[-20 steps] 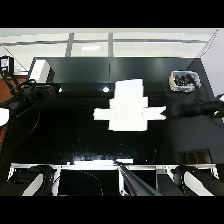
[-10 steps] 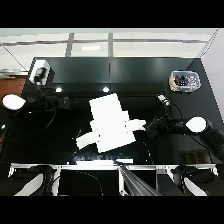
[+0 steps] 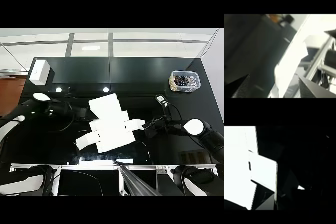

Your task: Fold the box and place the chain.

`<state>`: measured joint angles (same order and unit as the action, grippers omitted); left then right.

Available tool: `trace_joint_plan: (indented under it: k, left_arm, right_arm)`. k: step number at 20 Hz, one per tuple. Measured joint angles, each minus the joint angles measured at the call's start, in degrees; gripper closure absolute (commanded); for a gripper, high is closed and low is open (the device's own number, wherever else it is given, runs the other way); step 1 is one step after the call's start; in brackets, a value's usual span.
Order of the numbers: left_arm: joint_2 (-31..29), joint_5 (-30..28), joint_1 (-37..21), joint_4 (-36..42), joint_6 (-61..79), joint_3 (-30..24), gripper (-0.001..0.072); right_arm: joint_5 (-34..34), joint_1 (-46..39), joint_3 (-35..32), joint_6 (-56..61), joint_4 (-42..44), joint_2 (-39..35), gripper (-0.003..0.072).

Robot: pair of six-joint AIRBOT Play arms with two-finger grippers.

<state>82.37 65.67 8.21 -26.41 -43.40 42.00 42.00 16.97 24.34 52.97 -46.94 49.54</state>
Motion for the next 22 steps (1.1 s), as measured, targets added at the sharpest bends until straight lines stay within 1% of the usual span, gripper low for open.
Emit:
trace_joint_plan:
  k: [1, 2, 4, 6, 7, 8, 9, 10, 11, 12, 13, 14, 15, 16, 19, 22]
  left_arm:
    - [1.3, 0.8, 1.2, 0.3, 1.2, 0.5, 0.0029]
    - [2.1, 1.0, 2.1, 0.8, 2.2, 1.1, 0.0037]
    - [3.3, 1.8, 3.1, 1.1, 4.7, 2.2, 0.0147]
    - [4.0, 3.5, 3.7, 1.2, 7.8, 3.0, 0.0187]
    - [4.1, 4.8, 3.8, 1.1, 9.3, 3.2, 0.0228]
    - [4.3, 6.1, 3.9, 0.8, 10.8, 3.4, 0.0229]
    - [4.3, 7.0, 4.0, 0.1, 11.8, 3.6, 0.0278]
    - [4.4, 7.4, 4.1, -0.6, 12.6, 3.8, 0.0377]
    - [4.5, 8.2, 4.1, -1.2, 13.2, 3.9, 0.0516]
    - [4.5, 8.4, 4.1, -1.9, 13.7, 4.0, 0.0589]
    - [4.5, 8.4, 4.2, -2.2, 14.1, 4.0, 0.0606]
    - [4.6, 8.3, 4.2, -2.4, 14.3, 4.1, 0.0653]
    - [4.6, 7.8, 4.2, -2.7, 14.6, 4.1, 0.0680]
    - [4.6, 7.6, 4.2, -2.7, 15.2, 4.1, 0.0680]
    - [4.6, 6.4, 4.2, -2.9, 16.7, 4.2, 0.0681]
    - [4.2, 6.8, 4.2, -4.1, 17.4, 4.4, 0.0684]
  right_arm:
    - [0.0, 0.0, 0.0, 0.1, 0.0, 0.0, 0.0679]
    - [0.0, 0.0, 0.0, 0.4, 0.0, 0.0, 0.0678]
    - [0.0, 0.0, 0.0, 0.6, 0.0, 0.0, 0.0678]
    - [0.1, 0.0, 0.0, 0.7, 0.0, 0.0, 0.0678]
    - [0.1, 0.0, 0.0, 0.7, 0.0, 0.0, 0.0678]
    - [0.1, 0.0, 0.0, 0.9, 0.0, 0.0, 0.0678]
    - [0.1, 0.0, 0.0, 0.8, 0.0, 0.0, 0.0678]
    - [0.2, 0.0, 0.0, 0.8, 0.0, 0.0, 0.0678]
    - [0.2, 0.0, 0.0, 0.8, -0.1, 0.0, 0.0678]
    - [0.2, 0.0, 0.0, 0.8, -0.1, 0.0, 0.0678]
    - [0.2, 0.0, 0.0, 0.8, -0.1, 0.0, 0.0677]
    - [0.2, 0.0, 0.0, 0.8, -0.1, 0.0, 0.0667]
    - [0.2, 0.0, 0.0, 0.9, -0.1, 0.0, 0.0422]
    - [0.2, 0.0, 0.0, 0.9, -0.1, 0.0, 0.0073]
    - [0.3, -1.2, 0.9, 0.9, -1.6, 0.0, 0.0073]
    - [0.6, -4.7, 4.8, 1.3, -6.0, -0.1, 0.0073]
